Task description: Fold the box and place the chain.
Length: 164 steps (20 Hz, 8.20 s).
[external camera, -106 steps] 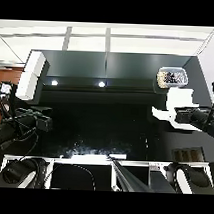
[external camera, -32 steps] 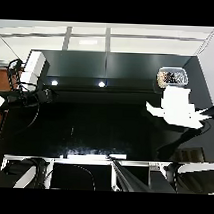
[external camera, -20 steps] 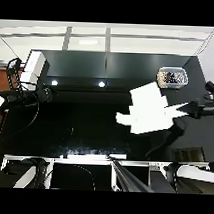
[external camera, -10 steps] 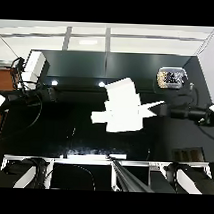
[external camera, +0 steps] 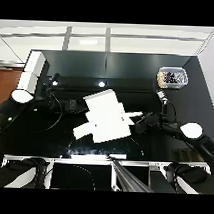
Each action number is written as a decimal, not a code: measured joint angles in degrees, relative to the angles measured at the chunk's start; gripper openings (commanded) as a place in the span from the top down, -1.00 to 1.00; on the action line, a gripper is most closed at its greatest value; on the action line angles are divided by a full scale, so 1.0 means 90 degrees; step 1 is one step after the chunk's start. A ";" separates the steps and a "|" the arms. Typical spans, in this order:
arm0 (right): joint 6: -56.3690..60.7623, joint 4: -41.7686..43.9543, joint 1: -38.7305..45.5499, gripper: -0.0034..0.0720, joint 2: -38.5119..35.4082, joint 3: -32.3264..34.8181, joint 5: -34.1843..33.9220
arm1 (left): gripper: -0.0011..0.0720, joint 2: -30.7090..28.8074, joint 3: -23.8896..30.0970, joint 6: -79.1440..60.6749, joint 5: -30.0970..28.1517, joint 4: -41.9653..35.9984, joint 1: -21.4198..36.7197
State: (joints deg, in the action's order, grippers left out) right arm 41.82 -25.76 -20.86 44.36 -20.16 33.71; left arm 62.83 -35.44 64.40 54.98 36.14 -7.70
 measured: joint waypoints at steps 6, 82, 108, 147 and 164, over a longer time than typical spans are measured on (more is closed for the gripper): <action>0.0092 0.0029 -0.0257 0.86 -0.0034 0.0066 -0.0308 | -0.96 0.1280 0.0075 -0.1991 0.0845 -0.1273 0.0185; -0.4464 -0.2072 -0.1205 -0.72 0.1377 -0.0291 0.0554 | 0.89 0.2059 -0.1073 -0.7458 -0.0549 0.0430 -0.1865; -0.4971 -0.1494 -0.1654 -0.72 0.1693 -0.0588 0.0024 | 0.89 0.2059 -0.1073 -0.7463 -0.0559 0.0427 -0.1865; -0.5481 -0.0007 -0.0491 -0.72 0.2329 -0.1277 0.0668 | 0.90 0.1936 -0.1073 -0.7832 -0.0410 0.0612 -0.1967; -0.6258 -0.0260 -0.0896 -0.72 0.2980 -0.1280 0.0772 | 0.89 0.1933 -0.1073 -0.7834 -0.0495 0.0765 -0.2069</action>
State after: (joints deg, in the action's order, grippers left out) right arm -14.50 -28.10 -28.93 71.18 -31.68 40.66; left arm 80.23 -45.10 -6.11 50.52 43.03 -26.33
